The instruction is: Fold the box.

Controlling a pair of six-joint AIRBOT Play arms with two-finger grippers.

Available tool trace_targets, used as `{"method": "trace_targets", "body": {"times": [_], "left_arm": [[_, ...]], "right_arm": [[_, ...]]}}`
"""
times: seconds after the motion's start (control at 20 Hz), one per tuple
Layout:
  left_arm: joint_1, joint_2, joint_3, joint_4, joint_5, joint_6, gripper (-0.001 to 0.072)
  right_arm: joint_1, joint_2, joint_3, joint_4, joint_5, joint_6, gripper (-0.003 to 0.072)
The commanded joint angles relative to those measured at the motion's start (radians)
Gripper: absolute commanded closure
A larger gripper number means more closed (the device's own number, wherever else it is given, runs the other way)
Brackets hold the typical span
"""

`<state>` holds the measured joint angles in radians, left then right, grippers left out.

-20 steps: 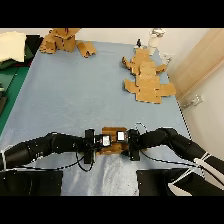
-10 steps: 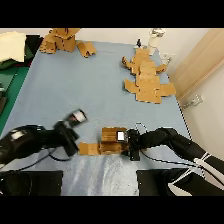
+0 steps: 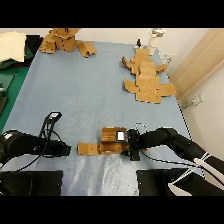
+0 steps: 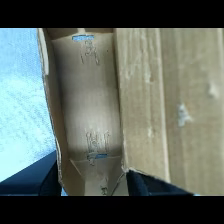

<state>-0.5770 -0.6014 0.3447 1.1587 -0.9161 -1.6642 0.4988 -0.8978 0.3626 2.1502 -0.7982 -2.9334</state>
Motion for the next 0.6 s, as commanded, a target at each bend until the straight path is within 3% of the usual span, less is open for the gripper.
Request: {"method": "trace_targets", "body": {"times": [0.0,0.15,0.3,0.55], "left_arm": [[0.011,-0.117,-0.014,-0.211,0.097,0.115,0.0699],[0.011,-0.222,-0.013,-0.351,0.18,0.229,0.0699],[0.01,-0.272,-0.013,-0.46,0.19,0.319,0.0699],[0.009,-0.289,-0.013,-0.472,0.196,0.333,0.0699]], "right_arm": [[0.001,0.0,0.0,0.0,0.0,0.0,0.0246],[0.001,0.0,0.0,0.0,0.0,0.0,0.0246],[0.001,0.0,0.0,0.0,0.0,0.0,0.0246],[0.001,-0.001,0.0,0.0,0.0,0.0,0.0246]]}}
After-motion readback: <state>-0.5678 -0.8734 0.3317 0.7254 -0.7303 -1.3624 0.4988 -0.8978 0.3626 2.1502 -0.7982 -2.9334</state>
